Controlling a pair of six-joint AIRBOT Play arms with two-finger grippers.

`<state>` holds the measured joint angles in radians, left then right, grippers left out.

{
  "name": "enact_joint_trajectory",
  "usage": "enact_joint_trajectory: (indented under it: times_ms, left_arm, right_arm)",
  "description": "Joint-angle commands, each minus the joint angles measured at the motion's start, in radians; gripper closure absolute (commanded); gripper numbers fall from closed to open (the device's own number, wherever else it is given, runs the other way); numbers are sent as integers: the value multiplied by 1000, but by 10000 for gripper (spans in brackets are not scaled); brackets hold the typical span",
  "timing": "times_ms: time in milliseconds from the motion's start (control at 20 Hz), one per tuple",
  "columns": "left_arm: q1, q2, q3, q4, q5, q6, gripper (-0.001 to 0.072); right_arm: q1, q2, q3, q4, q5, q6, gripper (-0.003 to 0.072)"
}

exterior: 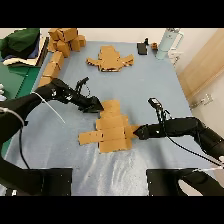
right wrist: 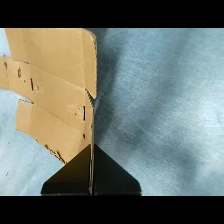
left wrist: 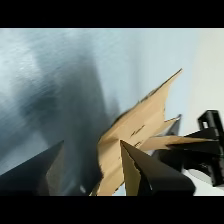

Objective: Fold the box.

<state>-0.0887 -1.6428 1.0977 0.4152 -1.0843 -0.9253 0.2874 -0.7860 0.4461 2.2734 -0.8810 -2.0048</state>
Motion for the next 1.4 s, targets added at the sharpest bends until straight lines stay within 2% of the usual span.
enact_joint_trajectory:
  times_ms: [0,200,400,450,500,850,1150,1300,1350]
  left_arm:
    - [1,-100,26,-169,-114,121,189]
    - [1,-135,53,-168,-262,192,191]
    - [-2,-135,55,-139,-312,233,202]
    - [-6,-135,55,-128,-311,260,354]
    - [-11,-135,55,-122,-309,284,425]
    - [-55,-135,57,-125,-204,312,428]
    - [-28,-135,106,-130,-195,305,426]
    - [-45,-135,109,-97,-211,304,429]
    - [-53,-136,109,-76,-210,305,572]
  right_arm:
    - [7,9,-5,-7,8,8,681]
    - [6,8,-5,-19,12,8,681]
    - [6,8,-5,-22,29,8,681]
    - [6,8,-5,-22,32,8,681]
    - [6,8,-5,-22,34,8,681]
    - [6,8,-5,-22,31,8,681]
    - [6,6,-5,-27,23,8,681]
    - [6,6,-5,-33,26,8,681]
    - [6,6,-5,-33,27,8,681]
